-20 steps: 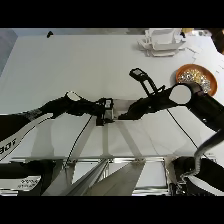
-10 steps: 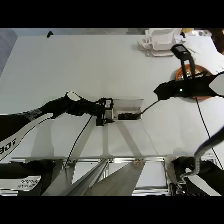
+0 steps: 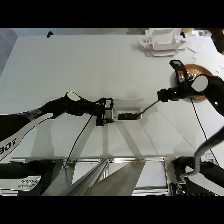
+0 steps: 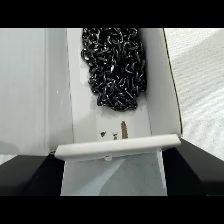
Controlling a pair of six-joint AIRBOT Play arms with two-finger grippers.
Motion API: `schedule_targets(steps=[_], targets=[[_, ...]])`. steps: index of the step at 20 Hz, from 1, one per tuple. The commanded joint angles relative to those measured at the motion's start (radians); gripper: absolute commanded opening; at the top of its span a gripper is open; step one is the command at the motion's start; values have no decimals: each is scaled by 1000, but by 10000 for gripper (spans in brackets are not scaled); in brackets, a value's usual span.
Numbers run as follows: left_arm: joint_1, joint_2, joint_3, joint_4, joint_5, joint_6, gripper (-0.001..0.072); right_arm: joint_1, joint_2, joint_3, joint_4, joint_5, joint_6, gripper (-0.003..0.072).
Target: Fold the box and place the chain.
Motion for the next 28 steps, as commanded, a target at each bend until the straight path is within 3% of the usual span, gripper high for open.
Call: schedule_targets(steps=[1, 4, 6, 16, 18, 20, 23, 25, 28], targets=[[0, 0, 1, 0, 0, 0, 12, -3, -69, -5, -45, -45, 55, 297], [0, 0, 1, 0, 0, 0, 12, -3, -108, -5, -84, -72, 82, 299], [0, 0, 1, 0, 0, 0, 12, 5, -129, -5, -83, -78, 81, 367], [0, 0, 1, 0, 0, 0, 12, 45, -210, -5, -108, -96, 84, 355], [0, 0, 1, 0, 0, 0, 12, 56, -219, -5, -112, -101, 93, 331], [0, 0, 1, 0, 0, 0, 12, 73, -219, -5, -119, -108, 93, 190], [0, 0, 1, 0, 0, 0, 12, 92, -219, -5, -129, -112, 93, 154], [0, 0, 1, 0, 0, 0, 12, 95, -219, -5, -134, -102, 88, 24], [0, 0, 1, 0, 0, 0, 12, 95, -202, -5, -133, -75, 73, 22]])
